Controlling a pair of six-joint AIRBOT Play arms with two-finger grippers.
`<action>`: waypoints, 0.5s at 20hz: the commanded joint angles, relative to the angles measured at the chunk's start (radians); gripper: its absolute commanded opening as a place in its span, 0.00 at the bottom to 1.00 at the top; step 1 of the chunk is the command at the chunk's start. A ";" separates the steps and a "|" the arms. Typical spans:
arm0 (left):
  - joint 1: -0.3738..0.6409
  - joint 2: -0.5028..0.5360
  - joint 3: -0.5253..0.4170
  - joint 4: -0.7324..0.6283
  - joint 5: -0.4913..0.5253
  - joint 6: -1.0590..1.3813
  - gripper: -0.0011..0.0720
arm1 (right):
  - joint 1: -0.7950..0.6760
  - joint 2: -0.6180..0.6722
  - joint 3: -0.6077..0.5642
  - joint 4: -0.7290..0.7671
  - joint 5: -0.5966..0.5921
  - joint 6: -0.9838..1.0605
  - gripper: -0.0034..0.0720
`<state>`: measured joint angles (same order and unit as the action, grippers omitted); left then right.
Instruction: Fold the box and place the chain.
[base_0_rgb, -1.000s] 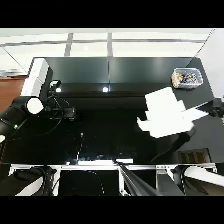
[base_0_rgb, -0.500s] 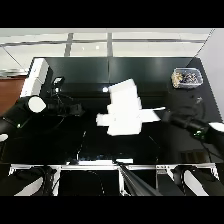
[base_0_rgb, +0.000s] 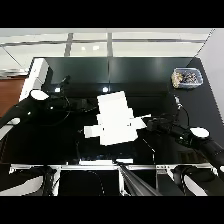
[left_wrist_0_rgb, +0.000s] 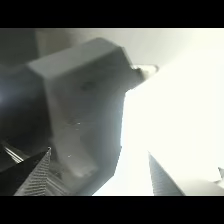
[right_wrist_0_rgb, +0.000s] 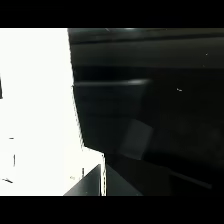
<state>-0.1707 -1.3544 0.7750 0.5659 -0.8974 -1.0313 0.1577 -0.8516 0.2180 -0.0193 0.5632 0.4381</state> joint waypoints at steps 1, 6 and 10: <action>-0.029 -0.143 0.082 -0.053 -0.155 0.104 0.98 | 0.024 0.001 -0.002 0.005 -0.028 -0.001 0.06; -0.060 -0.315 0.211 -0.134 -0.368 0.244 0.98 | 0.024 0.001 -0.002 0.005 -0.025 0.006 0.06; -0.089 -0.405 0.281 -0.120 -0.555 0.330 0.98 | 0.024 0.001 -0.002 0.006 -0.024 0.007 0.06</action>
<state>-0.2409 -1.6920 1.0042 0.4423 -1.3022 -0.7784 0.1806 -0.8509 0.2157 -0.0143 0.5392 0.4423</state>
